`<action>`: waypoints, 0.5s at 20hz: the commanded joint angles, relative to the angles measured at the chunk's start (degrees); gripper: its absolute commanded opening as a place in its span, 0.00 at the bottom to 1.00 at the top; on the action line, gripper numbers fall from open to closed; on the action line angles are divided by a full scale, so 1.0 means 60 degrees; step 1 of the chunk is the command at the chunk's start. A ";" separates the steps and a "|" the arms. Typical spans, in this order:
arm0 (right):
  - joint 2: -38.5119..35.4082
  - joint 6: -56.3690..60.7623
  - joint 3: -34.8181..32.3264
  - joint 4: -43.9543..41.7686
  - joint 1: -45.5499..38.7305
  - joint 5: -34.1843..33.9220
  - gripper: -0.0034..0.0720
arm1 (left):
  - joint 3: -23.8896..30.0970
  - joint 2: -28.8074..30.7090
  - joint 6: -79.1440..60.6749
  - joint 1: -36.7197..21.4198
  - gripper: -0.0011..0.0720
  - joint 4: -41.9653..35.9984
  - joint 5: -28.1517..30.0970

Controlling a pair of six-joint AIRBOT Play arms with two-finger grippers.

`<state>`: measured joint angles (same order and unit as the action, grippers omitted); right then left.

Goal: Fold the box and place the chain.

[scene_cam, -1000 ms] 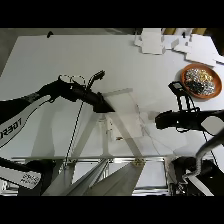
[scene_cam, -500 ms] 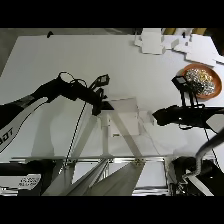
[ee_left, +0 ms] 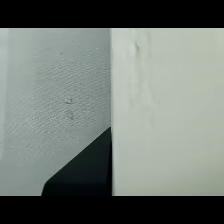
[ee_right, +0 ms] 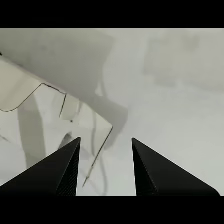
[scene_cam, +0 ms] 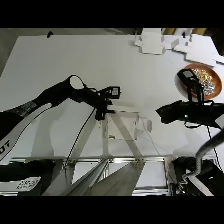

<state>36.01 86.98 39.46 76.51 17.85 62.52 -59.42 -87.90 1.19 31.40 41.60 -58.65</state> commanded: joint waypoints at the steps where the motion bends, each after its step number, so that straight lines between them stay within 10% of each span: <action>1: -0.0007 -0.0055 0.0025 0.0066 0.0007 0.0175 0.53 | 0.0000 0.0018 0.0758 0.0255 0.01 0.0433 0.1016; 10: -0.0007 -0.0521 0.0025 0.0073 0.0011 0.0160 0.53 | 0.0000 -0.0433 0.1450 0.0262 0.01 0.0353 0.1443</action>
<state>36.01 84.58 39.57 76.95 17.85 63.46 -59.42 -89.84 8.62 32.91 43.33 -51.27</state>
